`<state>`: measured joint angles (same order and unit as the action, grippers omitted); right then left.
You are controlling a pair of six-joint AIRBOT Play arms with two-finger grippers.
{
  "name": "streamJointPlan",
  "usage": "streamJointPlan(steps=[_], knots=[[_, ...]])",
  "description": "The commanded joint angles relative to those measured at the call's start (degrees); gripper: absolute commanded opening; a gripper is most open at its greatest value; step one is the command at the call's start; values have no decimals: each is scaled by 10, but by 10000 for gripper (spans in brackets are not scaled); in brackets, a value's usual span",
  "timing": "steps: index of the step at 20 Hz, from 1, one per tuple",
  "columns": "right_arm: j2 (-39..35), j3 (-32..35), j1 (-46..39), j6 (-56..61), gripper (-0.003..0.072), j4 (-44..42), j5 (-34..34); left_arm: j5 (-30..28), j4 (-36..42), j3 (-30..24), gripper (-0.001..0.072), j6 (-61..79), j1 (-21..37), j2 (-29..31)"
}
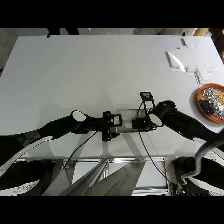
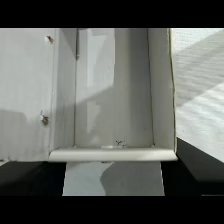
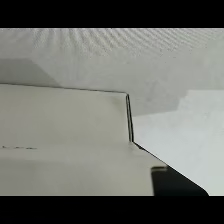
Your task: Fold the box and place the chain.
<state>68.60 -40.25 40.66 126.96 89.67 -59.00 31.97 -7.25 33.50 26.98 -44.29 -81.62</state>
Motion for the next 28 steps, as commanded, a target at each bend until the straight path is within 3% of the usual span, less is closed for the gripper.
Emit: streamJointPlan(steps=[1,7,10,12,16,17,19,20,28], knots=[[0,-3,0,8,257,23,-3,0,-1,0,314,0,0,0],[21,-3,1,23,254,29,-30,0,-1,0,314,0,0,0],[24,-3,7,23,149,28,-32,0,-1,0,314,0,0,0],[24,-3,7,22,33,27,-35,0,-1,0,314,0,0,0],[23,-3,7,19,16,21,-36,0,-1,0,314,0,0,0],[21,-3,7,15,28,19,-33,0,-1,0,314,0,0,0],[7,-3,7,3,269,19,-33,0,-1,0,314,0,0,0],[-5,-3,7,-18,302,19,-34,0,-1,0,314,0,0,0],[-223,-16,-23,-155,335,34,-75,0,-1,0,314,0,0,0]])
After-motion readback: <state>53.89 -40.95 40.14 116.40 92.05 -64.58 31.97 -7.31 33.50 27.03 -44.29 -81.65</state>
